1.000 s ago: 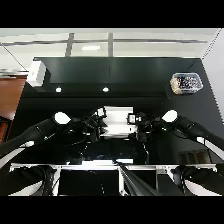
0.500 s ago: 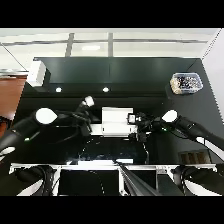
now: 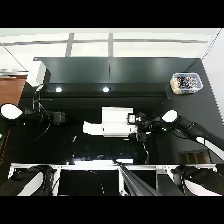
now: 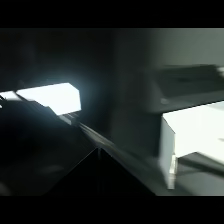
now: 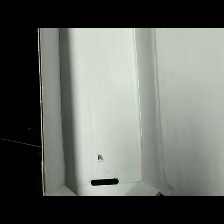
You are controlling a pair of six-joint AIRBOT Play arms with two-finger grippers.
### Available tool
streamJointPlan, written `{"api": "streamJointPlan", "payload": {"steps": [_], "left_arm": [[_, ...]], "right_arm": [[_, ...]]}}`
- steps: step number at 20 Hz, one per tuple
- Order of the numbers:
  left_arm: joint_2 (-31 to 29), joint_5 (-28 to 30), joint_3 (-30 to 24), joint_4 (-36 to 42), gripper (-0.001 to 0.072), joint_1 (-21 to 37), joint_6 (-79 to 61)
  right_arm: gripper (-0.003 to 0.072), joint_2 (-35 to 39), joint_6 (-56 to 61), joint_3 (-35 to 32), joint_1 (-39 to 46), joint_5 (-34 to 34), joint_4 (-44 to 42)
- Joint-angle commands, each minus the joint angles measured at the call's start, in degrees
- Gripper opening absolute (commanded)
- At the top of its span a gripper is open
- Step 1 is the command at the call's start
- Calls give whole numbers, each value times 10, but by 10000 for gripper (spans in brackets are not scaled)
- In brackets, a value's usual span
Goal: Fold the box and place the chain.
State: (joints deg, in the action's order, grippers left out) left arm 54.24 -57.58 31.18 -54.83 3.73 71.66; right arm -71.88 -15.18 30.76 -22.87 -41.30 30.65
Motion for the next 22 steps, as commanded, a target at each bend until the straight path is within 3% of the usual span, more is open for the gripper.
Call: {"api": "streamJointPlan", "payload": {"steps": [1, 3, 6, 8, 12, 19, 20, 22], "left_arm": [[71, -45, -18, 94, 26, 26, 45], [123, -39, -18, 104, 27, -6, 41], [184, -16, -18, 198, 26, -63, -31], [207, 1, -17, 251, 26, -100, -60], [223, 19, -16, 261, 26, -159, -89], [211, -42, 26, 281, 28, -145, -184], [210, -58, 35, 281, 67, -139, -184], [210, -77, 49, 281, 398, -135, -187]], "right_arm": [[77, 0, 0, 0, 0, 0, 0], [77, 0, 0, 0, 0, 0, 0], [77, 0, 0, 0, 0, 0, 0], [77, 0, 0, 0, 0, 0, 0], [77, 0, 0, 0, 0, 0, 0], [77, 0, 0, 0, 0, 0, 0], [77, 0, 0, 0, 0, 0, 0], [77, 0, 0, 0, 0, 0, 0]]}}
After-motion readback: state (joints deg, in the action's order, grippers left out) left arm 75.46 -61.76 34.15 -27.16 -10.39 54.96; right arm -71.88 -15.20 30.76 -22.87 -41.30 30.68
